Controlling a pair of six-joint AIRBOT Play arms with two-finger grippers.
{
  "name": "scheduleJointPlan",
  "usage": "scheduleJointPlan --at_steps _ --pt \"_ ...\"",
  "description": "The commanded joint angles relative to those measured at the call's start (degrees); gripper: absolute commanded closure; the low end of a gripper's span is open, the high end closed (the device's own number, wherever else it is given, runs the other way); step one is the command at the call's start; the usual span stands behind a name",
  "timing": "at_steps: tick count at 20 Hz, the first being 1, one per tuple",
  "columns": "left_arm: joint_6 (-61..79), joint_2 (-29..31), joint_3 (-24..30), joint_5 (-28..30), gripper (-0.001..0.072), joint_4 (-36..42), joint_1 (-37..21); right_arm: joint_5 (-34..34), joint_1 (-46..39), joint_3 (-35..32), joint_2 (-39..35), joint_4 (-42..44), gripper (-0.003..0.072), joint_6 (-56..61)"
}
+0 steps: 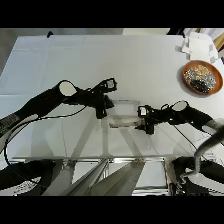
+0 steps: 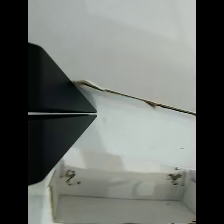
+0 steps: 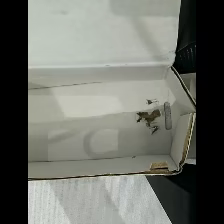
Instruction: Fold the box and place the chain.
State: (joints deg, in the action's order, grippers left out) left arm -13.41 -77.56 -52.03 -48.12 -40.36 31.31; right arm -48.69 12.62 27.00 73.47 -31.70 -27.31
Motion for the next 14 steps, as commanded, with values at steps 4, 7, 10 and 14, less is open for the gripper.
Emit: scheduleJointPlan --at_steps 4,7,10,14 --pt "-2.47 0.72 0.26 -12.04 0.0707 -4.28 -3.56 0.00 0.00 0.02 -0.02 0.09 0.0327 0.02" --pt "-1.36 0.59 2.58 -12.07 0.0707 -4.24 -3.61 0.00 0.00 0.02 -0.02 0.07 0.0327 0.02" --pt "2.40 0.55 5.46 -11.04 0.0707 -3.82 -3.61 0.00 0.00 0.02 -0.02 0.07 0.0327 0.02" --pt "3.30 0.44 7.10 -10.73 0.0706 -4.50 -3.61 0.00 0.00 0.02 -0.02 0.07 0.0327 0.02"
